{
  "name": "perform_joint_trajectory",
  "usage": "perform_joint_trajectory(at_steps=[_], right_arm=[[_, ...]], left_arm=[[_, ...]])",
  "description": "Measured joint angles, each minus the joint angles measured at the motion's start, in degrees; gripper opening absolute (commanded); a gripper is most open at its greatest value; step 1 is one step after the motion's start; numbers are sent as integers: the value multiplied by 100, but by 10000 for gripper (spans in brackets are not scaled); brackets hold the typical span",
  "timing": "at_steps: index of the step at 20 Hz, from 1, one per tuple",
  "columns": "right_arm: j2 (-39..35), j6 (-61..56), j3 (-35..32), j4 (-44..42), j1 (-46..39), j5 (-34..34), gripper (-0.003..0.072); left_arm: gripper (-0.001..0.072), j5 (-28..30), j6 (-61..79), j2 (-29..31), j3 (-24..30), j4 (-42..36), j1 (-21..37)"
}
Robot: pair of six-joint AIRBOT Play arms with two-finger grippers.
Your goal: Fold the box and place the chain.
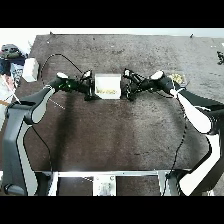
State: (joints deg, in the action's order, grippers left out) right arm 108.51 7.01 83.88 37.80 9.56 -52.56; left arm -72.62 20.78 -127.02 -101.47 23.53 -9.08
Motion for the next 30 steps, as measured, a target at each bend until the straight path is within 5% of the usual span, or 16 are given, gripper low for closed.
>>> perform_joint_trajectory(at_steps=[15, 16, 17, 23, 24, 30], right_arm=[[-1340, -664, 0, -723, 39, -531, 30], [-1357, -717, 0, -782, 136, -374, 276], [-1362, -761, 0, -826, 221, -212, 416], [-1355, -874, -4, -839, 483, 881, 408], [-1399, -933, -4, -835, 470, 1008, 250], [-1357, -1611, 313, -844, 131, 1394, 174]], left_arm=[[394, 2, 9, 0, 0, 0, 0], [395, 2, 9, 0, 0, -2, 0], [395, 2, 9, 0, 0, -2, 0], [395, 2, 9, 0, 0, -2, 0], [395, 2, 9, 0, 0, -2, 0], [394, 2, 9, 0, 0, -2, 0]])
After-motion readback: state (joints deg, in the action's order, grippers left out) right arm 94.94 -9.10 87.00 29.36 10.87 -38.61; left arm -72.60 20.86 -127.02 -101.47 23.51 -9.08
